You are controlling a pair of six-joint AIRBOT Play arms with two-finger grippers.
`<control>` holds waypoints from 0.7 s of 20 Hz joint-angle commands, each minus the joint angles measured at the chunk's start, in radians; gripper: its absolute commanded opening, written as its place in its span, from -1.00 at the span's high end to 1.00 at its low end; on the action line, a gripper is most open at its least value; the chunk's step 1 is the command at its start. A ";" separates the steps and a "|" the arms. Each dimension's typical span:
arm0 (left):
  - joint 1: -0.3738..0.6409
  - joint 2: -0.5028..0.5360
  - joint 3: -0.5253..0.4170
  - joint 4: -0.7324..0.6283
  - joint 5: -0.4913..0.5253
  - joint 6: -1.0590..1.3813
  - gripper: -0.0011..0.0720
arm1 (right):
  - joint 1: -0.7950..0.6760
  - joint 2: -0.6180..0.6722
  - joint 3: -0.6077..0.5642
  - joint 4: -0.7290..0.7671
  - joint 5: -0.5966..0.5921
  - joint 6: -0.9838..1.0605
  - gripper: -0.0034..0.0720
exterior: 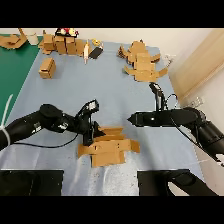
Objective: Fold the box.
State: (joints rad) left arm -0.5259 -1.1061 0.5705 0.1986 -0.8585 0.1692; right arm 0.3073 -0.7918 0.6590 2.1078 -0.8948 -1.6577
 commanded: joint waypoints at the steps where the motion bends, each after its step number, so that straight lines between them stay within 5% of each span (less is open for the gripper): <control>1: -0.002 0.067 -0.090 -0.050 0.018 0.100 0.94 | 0.000 -0.001 0.000 -0.010 0.001 0.000 0.90; 6: -0.019 0.035 -0.115 -0.156 0.058 0.201 0.94 | 0.000 -0.001 0.000 -0.020 0.005 0.000 0.90; 14: -0.069 -0.002 -0.115 -0.138 0.062 0.291 0.94 | 0.000 -0.008 -0.004 -0.026 0.013 0.000 0.90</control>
